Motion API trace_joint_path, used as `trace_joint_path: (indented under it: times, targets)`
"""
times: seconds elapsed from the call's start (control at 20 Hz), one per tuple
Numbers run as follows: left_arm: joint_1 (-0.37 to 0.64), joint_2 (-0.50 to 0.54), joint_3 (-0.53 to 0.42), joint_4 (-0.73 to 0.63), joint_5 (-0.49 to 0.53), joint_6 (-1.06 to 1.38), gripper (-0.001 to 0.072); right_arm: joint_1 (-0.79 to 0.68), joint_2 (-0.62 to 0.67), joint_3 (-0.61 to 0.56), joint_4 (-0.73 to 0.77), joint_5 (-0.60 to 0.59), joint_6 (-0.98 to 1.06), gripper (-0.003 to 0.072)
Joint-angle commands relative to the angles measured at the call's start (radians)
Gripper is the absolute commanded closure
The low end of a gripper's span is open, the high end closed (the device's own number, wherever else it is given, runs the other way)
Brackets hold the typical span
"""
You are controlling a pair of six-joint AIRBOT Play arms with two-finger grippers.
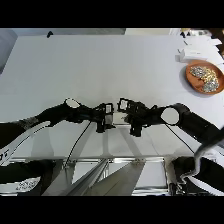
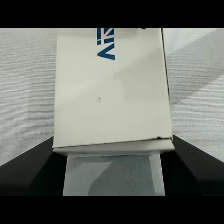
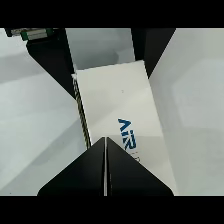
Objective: Fold the box and place the chain.
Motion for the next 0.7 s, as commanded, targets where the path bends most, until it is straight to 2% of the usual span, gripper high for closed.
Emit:
trace_joint_path:
  times: [0.0, 0.65]
  targets:
    - [0.001, 0.0, 0.001, 0.0, 0.001, 0.0, 0.0456, 0.0, -0.027, 0.0, 0.005, 0.01, 0.0, 0.0664]
    - [0.001, 0.001, 0.001, 0.0, 0.001, 0.0, 0.0456, 0.001, -0.049, -0.018, -0.003, 0.026, -0.001, 0.0665]
